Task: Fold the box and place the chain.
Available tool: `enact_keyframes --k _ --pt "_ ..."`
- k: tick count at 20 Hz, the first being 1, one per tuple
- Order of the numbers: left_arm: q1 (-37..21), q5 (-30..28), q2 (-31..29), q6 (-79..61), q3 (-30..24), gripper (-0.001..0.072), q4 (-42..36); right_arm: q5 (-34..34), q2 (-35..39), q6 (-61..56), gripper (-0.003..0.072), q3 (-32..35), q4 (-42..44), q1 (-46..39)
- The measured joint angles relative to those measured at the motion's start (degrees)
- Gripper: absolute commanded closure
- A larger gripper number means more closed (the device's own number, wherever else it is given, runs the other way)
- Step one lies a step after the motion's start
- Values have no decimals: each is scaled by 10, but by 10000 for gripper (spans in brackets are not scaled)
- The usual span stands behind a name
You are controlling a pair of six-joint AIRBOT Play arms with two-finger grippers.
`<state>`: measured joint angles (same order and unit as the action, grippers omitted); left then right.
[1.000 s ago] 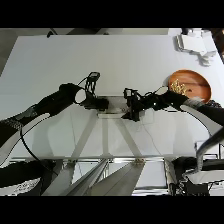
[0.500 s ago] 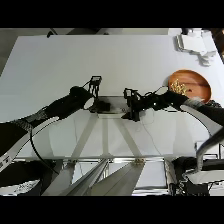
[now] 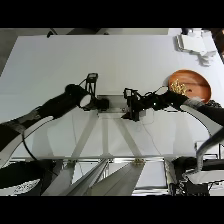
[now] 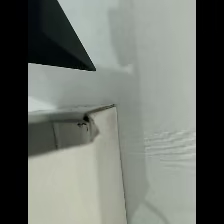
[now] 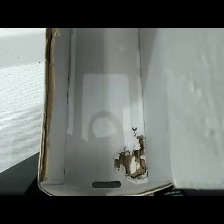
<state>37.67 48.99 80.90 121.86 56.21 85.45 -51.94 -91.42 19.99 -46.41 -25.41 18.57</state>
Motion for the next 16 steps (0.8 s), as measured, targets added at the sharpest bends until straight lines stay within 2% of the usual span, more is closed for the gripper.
enact_keyframes --k 3,7,8,9,10,11,14,16 --pt "-63 25 -39 -145 0 115 -95 0 0 0 127 0 0 0" --pt "-169 96 -67 -447 -4 114 -226 -1 0 0 127 0 0 0" --pt "-196 112 -69 -531 -9 104 -254 -1 0 0 127 0 0 0" --pt "-217 123 -69 -612 -17 51 -279 -1 0 0 127 0 0 0" --pt "-235 130 -68 -697 -28 49 -302 -1 0 0 127 0 0 0" --pt "-252 137 -66 -796 -43 8 -328 -1 0 0 127 0 0 0" --pt "-287 132 -49 -1077 -94 10 -420 -1 0 0 127 0 0 0" --pt "-298 128 -31 -1217 -115 10 -483 -1 0 0 127 0 0 0"
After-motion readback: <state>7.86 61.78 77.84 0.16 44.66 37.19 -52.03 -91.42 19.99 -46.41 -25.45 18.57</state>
